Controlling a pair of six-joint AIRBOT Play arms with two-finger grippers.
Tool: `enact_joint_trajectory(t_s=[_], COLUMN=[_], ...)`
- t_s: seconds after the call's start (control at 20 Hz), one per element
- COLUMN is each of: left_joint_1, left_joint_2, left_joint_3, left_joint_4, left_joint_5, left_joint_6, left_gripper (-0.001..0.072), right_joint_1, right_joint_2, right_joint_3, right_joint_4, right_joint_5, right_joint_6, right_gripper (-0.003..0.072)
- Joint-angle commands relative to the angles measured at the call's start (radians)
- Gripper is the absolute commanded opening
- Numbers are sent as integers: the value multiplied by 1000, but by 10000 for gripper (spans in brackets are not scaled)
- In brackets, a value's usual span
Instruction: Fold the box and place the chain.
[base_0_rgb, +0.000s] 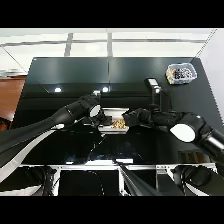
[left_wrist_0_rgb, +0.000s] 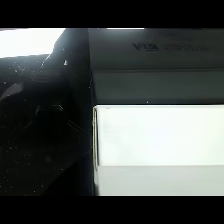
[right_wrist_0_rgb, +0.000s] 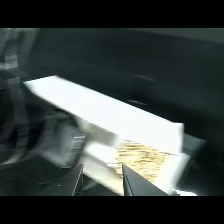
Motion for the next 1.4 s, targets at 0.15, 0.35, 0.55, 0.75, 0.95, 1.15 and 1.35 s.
enact_joint_trajectory(t_s=[0.15, 0.35, 0.55, 0.75, 0.95, 1.15, 1.35], left_joint_1=[0, -5, -2, 105, 526, 763, 738], left_joint_2=[1, 43, 220, 397, 472, 425, 381], left_joint_3=[5, 77, 93, 3, -216, -398, -422], left_joint_4=[-13, -10, 35, 227, -118, -844, -921], left_joint_5=[-17, -100, -176, -336, -178, -69, -22], left_joint_6=[23, 35, 189, 251, 444, 1461, 2195], left_gripper=[34, 673, 674, 673, 672, 671, 718], right_joint_1=[-261, -305, -305, -305, -305, -305, -305], right_joint_2=[123, 127, 127, 127, 125, 125, 125], right_joint_3=[8, 7, 7, 7, 7, 7, 7], right_joint_4=[-152, -160, -192, -225, -231, -235, -235], right_joint_5=[282, 332, 308, 308, 292, 270, 271], right_joint_6=[-3, -19, -20, -19, -19, -19, -19], right_gripper=[292, 291, 292, 292, 291, 292, 291])
